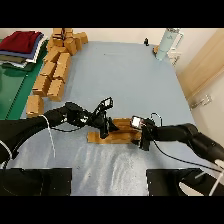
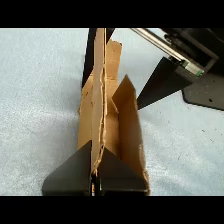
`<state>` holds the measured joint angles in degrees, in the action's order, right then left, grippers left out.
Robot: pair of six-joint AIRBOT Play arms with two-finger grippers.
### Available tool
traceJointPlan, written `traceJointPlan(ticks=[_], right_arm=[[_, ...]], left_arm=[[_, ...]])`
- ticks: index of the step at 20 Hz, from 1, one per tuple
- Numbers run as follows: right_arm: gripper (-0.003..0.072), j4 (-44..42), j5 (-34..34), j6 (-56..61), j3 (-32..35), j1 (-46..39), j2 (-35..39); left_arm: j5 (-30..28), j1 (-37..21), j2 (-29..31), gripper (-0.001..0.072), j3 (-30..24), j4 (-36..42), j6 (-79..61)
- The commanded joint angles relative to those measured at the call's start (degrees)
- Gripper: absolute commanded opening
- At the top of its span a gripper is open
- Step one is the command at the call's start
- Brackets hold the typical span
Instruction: Fold the box.
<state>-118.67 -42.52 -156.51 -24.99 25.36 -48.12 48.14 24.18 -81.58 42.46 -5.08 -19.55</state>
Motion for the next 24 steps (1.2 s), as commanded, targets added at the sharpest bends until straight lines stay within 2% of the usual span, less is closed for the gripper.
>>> traceJointPlan(ticks=[1, 4, 17, 24], right_arm=[[0.0720, -8.37, -7.82, -12.24, -4.42, -3.98, -7.28], [0.0720, -8.33, -5.92, -13.00, -5.53, -3.96, -9.79], [0.0714, -7.30, -8.02, -13.09, -4.72, -3.96, -10.62], [0.0706, -7.08, -5.62, -15.39, -3.91, -3.96, -10.88]], left_arm=[[0.00, 0.04, -0.02, 0.0012, -0.02, 0.00, 0.00], [0.00, 0.04, -0.02, 0.0012, -0.02, 0.00, 0.00], [-0.02, 0.02, -0.02, 0.0012, -0.02, 0.00, 0.00], [0.00, 0.02, -0.02, 0.0012, -0.02, 0.00, 0.00]])
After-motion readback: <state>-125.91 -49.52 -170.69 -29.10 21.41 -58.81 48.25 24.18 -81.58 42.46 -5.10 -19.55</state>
